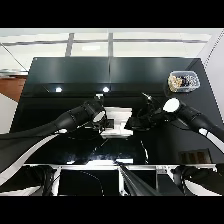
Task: Fold the box and place the chain.
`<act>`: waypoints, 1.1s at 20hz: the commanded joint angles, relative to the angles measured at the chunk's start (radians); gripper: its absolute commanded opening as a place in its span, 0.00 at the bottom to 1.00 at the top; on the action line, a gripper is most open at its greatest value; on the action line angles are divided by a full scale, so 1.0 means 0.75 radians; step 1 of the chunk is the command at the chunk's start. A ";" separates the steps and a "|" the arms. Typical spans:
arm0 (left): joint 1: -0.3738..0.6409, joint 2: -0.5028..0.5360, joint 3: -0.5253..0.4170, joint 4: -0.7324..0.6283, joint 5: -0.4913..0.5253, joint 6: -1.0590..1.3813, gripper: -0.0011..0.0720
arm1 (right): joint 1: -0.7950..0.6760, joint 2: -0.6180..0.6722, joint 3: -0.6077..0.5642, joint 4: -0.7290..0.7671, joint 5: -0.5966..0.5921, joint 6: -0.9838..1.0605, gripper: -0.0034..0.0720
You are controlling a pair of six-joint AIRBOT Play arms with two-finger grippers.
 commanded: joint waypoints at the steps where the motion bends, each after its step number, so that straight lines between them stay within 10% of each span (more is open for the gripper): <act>1: 0.001 -0.001 -0.001 0.001 0.000 0.000 0.06 | 0.125 -0.001 0.080 -0.271 -0.055 0.300 0.74; 6: 0.001 -0.001 -0.001 0.001 0.001 0.000 0.06 | 0.234 -0.001 0.135 -0.390 -0.067 0.466 0.52; 22: 0.001 -0.001 -0.001 0.001 0.001 0.001 0.06 | 0.392 -0.019 0.171 -0.742 -0.044 0.885 0.52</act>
